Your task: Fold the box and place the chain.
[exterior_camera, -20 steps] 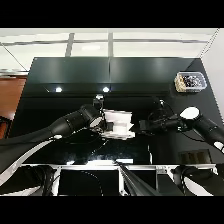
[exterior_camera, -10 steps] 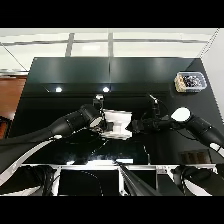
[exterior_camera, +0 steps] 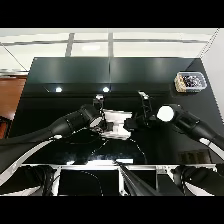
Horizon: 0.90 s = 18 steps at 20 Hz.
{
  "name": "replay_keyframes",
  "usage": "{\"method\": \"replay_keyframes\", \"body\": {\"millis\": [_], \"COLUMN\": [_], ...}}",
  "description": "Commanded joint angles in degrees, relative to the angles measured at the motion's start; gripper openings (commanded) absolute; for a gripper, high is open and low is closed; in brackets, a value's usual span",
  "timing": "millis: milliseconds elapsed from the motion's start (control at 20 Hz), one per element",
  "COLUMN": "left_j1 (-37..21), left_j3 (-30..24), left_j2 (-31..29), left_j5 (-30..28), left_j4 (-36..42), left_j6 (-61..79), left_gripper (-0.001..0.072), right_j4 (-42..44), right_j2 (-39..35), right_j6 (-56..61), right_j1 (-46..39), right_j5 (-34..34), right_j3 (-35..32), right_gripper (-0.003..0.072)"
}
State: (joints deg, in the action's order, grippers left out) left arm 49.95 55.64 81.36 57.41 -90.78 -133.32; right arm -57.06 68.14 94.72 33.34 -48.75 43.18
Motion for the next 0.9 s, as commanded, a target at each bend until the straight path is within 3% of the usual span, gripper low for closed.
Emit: {"method": "replay_keyframes", "body": {"millis": [0,100,200,600,850], "left_j1": [0.0,0.0,0.0,0.0,0.0], "left_j3": [0.0,0.0,0.0,0.0,0.0], "left_j2": [0.0,0.0,0.0,0.0,0.0], "left_j5": [0.0,0.0,0.0,0.0,0.0], "left_j4": [0.0,0.0,0.0,0.0,0.0], "left_j6": [0.0,0.0,0.0,0.0,0.0], "left_gripper": [0.0028,0.0028,0.0028,0.0029,0.0029], "right_j4": [-9.8,-12.8,-15.5,-20.7,-21.0], "right_j2": [3.1,3.2,3.3,8.7,10.6], "right_j6": [9.1,12.7,16.4,26.8,31.8], "right_j1": [3.5,4.5,5.5,9.0,10.0], "right_j5": [-2.4,-2.5,-3.8,-13.4,-14.0], "right_j3": [4.1,4.8,4.9,9.7,11.1], "right_gripper": [0.0438,0.0438,0.0368,0.0368,0.0367]}}
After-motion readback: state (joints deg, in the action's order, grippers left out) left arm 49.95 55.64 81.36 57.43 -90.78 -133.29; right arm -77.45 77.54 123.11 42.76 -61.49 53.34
